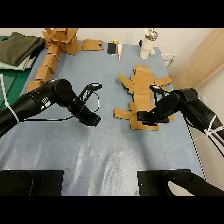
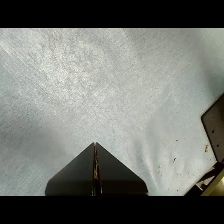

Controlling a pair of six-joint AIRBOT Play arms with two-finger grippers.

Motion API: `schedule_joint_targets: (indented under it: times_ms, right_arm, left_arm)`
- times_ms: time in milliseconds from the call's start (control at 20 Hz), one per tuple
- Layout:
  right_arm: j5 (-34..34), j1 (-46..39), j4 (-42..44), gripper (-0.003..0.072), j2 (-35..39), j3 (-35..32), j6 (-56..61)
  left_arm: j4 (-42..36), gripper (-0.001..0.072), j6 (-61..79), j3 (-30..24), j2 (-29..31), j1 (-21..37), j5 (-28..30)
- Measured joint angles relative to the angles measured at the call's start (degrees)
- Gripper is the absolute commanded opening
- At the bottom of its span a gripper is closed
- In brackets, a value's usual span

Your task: Fold the box.

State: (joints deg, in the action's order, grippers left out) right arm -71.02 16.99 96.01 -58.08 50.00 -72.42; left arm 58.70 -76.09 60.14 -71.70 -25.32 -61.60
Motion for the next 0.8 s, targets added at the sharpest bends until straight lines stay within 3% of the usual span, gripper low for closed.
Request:
schedule_joint_targets:
  times_ms: [350,400,450,500,650,800]
  right_arm:
    - [-0.22,0.22,-1.44,0.0008,-0.11,0.15,0.7]
    - [-0.52,-0.57,-3.43,0.0092,-0.44,0.42,1.09]
    - [-1.33,-2.23,-6.56,0.0309,-1.01,0.87,1.51]
    - [-1.81,-4.57,-9.38,0.0428,-1.73,1.51,1.49]
    - [-1.51,-15.76,-14.01,0.0463,-4.96,4.07,-2.97]
    - [2.38,-28.81,-11.82,0.0463,-9.79,7.1,-12.98]
  left_arm:
    - [0.0,0.0012,0.0,0.0,0.0,0.0,0.0]
    - [0.0,0.0011,0.0,0.0,0.0,0.0,0.0]
    - [0.0,0.0012,0.0,0.0,0.0,0.0,-0.02]
    - [0.0,0.0011,0.0,0.0,0.0,0.0,0.0]
    - [-0.02,0.0012,0.0,0.0,0.0,0.0,0.04]
    - [-1.07,0.0011,0.0,0.0,0.0,0.0,1.44]
